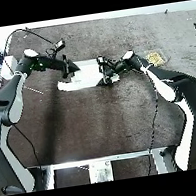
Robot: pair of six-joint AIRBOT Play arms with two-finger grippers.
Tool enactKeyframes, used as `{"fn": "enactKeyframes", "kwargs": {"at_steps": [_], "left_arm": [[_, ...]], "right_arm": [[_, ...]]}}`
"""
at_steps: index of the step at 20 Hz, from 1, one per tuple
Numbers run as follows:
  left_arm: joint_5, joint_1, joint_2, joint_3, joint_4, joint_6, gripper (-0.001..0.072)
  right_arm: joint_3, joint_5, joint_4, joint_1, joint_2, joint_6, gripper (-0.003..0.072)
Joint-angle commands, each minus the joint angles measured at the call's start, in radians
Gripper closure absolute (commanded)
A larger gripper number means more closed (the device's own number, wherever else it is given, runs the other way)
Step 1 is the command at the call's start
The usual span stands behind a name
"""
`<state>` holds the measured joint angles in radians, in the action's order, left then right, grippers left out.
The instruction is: Fold the box and place the chain.
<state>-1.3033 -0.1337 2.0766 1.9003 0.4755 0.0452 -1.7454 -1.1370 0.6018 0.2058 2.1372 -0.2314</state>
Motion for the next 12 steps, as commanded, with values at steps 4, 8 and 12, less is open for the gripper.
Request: {"fn": "enactKeyframes", "kwargs": {"at_steps": [4, 8, 12], "left_arm": [[0.201, -0.011, 0.006, -0.015, -0.027, -0.019, 0.0699], [0.268, -0.011, 0.006, -0.121, -0.027, -0.018, 0.0699], [0.267, -0.011, 0.006, -0.192, -0.026, -0.010, 0.0699]], "right_arm": [[0.000, 0.000, 0.000, 0.001, 0.001, 0.000, 0.0275], [0.000, 0.000, 0.000, 0.001, 0.001, 0.000, 0.0274], [0.000, 0.000, 0.000, 0.001, 0.001, 0.000, 0.0274]]}}
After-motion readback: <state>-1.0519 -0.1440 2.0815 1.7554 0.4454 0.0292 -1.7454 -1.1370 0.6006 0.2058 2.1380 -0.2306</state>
